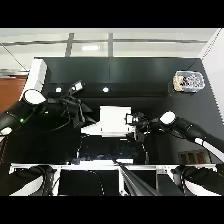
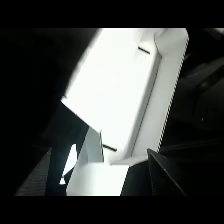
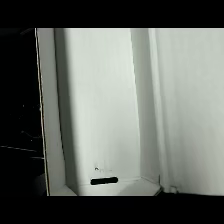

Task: Fold the box and place the chain.

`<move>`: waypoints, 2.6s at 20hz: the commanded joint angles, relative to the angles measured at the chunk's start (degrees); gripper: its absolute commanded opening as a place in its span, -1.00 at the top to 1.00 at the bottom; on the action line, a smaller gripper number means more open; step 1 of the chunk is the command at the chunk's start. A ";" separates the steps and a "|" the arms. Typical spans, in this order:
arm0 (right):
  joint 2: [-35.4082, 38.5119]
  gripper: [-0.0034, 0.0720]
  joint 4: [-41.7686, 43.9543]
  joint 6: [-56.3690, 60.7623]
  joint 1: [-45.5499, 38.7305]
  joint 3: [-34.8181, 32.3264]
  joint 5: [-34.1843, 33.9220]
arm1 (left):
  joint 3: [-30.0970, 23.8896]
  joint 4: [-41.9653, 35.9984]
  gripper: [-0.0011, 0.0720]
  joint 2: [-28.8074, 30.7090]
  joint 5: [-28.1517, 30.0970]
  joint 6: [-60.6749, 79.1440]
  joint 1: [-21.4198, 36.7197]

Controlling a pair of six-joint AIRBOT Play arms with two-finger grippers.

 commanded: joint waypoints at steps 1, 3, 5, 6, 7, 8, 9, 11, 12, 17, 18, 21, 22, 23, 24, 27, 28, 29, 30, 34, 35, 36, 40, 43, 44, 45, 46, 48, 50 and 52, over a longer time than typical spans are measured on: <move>-0.02 0.39 0.00 0.02 0.02 0.04 0.04 | -2.62 6.93 -0.95 -0.20 2.36 12.50 -1.03; -0.02 0.39 0.00 0.02 0.02 0.04 0.02 | -3.91 11.91 -0.95 -1.25 5.44 16.63 -4.15; -0.02 0.39 0.00 0.02 0.02 0.04 0.02 | -4.94 13.64 -0.95 -1.97 9.55 17.14 -7.45; -0.02 0.39 0.00 0.02 0.02 0.04 0.02 | -5.20 13.03 -0.95 -2.29 11.61 17.05 -8.87; -0.02 0.39 0.00 0.02 0.02 0.04 0.02 | -5.40 11.52 -0.94 -2.67 13.44 16.98 -10.27; -0.02 0.39 0.00 0.02 0.02 0.04 0.02 | -5.40 9.88 -0.87 -3.08 14.27 16.96 -11.54; -0.02 0.39 0.00 0.02 0.02 0.04 0.02 | -5.40 8.39 -0.80 -3.52 14.93 16.90 -12.46; -0.02 0.39 0.00 0.02 0.02 0.04 0.02 | -5.40 5.81 -0.02 -4.39 14.45 16.90 -13.73; -0.02 0.39 0.00 0.02 0.02 0.04 0.02 | -5.40 4.17 0.29 -4.83 13.35 16.92 -14.05; -0.02 0.39 0.00 0.02 0.02 0.04 0.02 | -5.40 -0.17 0.74 -5.81 12.63 16.90 -14.03; -0.02 0.39 0.00 0.02 0.02 0.04 0.02 | -5.40 -1.95 0.74 -6.27 13.42 16.90 -14.05; -0.02 0.39 0.00 0.02 0.02 0.04 0.00 | -5.40 -6.34 0.73 -8.28 13.42 16.90 -14.56; -0.02 0.39 0.00 0.02 0.02 0.04 0.00 | -5.40 -6.12 0.74 -8.90 13.64 16.92 -14.67; -0.02 0.39 0.00 0.02 0.02 0.04 0.00 | -5.40 -6.14 0.74 -9.42 13.57 16.85 -14.62; -0.02 0.39 0.00 0.02 0.02 0.04 0.00 | -5.40 -6.12 0.74 -9.84 13.55 16.85 -14.62; -0.02 0.39 0.00 0.02 0.02 0.04 0.00 | -5.40 -6.16 0.10 -9.94 13.73 16.87 -14.62; -0.02 0.39 0.00 0.02 0.02 0.04 0.00 | -5.40 -6.08 -0.03 -9.94 13.70 16.87 -14.60; -0.02 0.39 0.00 0.02 0.02 0.04 0.00 | -5.40 -6.08 -0.03 -9.94 13.88 16.87 -14.62; -0.02 0.39 0.00 0.04 0.02 0.04 -0.02 | -5.40 -6.08 -0.01 -9.94 14.36 16.81 -14.62; -0.02 0.39 0.02 0.20 0.02 0.04 -0.15 | -5.38 -5.86 0.17 -9.88 15.19 16.22 -14.62; -0.02 0.39 0.02 0.20 0.02 0.04 -0.15 | -5.38 -5.64 0.36 -9.84 15.10 16.24 -14.62; -0.02 0.39 0.02 0.20 0.02 0.04 -0.15 | -5.38 -5.70 0.02 -9.81 15.13 16.22 -14.62; -0.02 0.39 0.02 0.22 0.02 0.04 -0.15 | -5.05 -0.94 0.90 -8.90 13.79 13.27 -14.38; -0.02 0.39 0.07 0.22 0.02 0.04 -0.20 | -4.83 6.12 0.90 -4.46 8.63 -0.17 -10.75; -0.02 0.39 0.07 0.22 0.02 0.04 -0.20 | -4.83 8.59 0.90 -2.16 5.79 -4.66 -7.91; -0.02 0.39 0.07 0.22 0.02 0.04 -0.20 | -4.83 11.30 0.90 0.35 3.26 -8.81 -4.59; -0.02 0.39 0.07 0.22 0.02 0.04 -0.17 | -4.85 13.49 0.90 2.36 1.27 -12.39 -1.25; -0.02 0.39 0.07 0.22 0.02 0.04 -0.17 | -5.03 14.80 0.90 5.53 -2.91 -14.62 6.32; -0.02 0.39 0.07 0.22 0.02 0.04 -0.20 | -6.05 12.68 0.90 6.38 -3.06 -21.38 13.68; -0.02 0.39 0.07 0.22 0.02 0.04 -0.20 | -7.76 12.94 0.90 5.01 -1.31 -34.23 20.09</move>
